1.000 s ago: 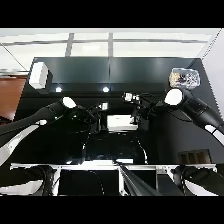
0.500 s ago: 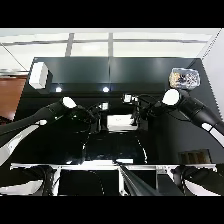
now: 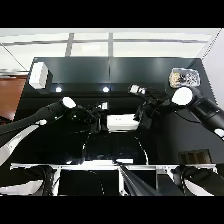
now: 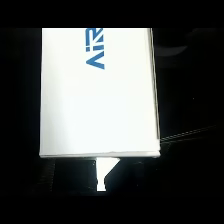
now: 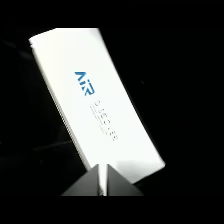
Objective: Fold the box and place the chain.
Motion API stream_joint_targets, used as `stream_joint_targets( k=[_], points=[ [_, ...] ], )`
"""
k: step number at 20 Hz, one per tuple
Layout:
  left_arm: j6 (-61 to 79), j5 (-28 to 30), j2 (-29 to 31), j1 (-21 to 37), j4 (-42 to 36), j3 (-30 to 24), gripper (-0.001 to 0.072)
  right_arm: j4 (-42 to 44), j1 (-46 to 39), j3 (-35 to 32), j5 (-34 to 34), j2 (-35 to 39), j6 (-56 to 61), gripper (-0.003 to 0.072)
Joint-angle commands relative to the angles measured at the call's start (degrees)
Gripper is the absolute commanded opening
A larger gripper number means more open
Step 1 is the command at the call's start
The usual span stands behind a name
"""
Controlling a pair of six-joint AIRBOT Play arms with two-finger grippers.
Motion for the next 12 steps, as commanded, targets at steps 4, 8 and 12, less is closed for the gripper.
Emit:
stream_joint_targets(
  k=[4, 8, 12],
  points=[
    [0.1, 0.0, 0.0, 0.0, 0.1, 0.1, 0.0352, 28.5, -8.3, -6.4, 2.7, -1.0, 7.9, 0.0008],
    [0.1, 0.0, 0.0, 0.0, 0.0, 0.1, 0.0352, 35.6, -7.1, -10.4, -4.8, -5.6, 11.2, 0.0009],
    [0.0, -0.1, 0.0, 0.0, 0.0, 0.1, 0.0352, 25.2, -4.1, -10.4, -8.5, -9.7, 16.0, 0.0011]
  ],
)
